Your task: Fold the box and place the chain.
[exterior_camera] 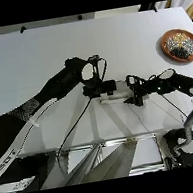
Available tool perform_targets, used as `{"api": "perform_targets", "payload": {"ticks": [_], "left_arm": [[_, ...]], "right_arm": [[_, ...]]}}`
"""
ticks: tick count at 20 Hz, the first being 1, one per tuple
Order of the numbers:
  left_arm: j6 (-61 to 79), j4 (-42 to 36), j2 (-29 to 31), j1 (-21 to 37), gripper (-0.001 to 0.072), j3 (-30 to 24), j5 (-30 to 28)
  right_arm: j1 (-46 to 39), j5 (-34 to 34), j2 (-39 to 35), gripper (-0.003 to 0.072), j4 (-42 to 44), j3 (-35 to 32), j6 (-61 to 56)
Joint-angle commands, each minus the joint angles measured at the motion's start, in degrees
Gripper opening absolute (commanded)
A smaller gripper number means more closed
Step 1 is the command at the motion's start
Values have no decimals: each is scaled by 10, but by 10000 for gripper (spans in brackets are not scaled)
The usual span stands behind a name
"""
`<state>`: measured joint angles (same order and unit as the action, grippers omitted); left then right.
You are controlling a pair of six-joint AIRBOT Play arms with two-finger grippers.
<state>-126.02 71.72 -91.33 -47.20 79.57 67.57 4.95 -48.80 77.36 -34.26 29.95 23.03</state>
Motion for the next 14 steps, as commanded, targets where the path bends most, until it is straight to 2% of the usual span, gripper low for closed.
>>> {"api": "perform_targets", "payload": {"ticks": [1,7,9,14], "left_arm": [[0,3,-4,0,532,0,-1],[-3,14,-7,-29,532,0,-106],[-4,17,-6,-37,532,0,-121],[-81,44,-5,-35,532,0,-23]], "right_arm": [[0,0,0,451,0,0,0],[0,0,0,451,0,0,0],[0,0,0,451,0,0,0],[0,0,0,451,0,0,0]]}}
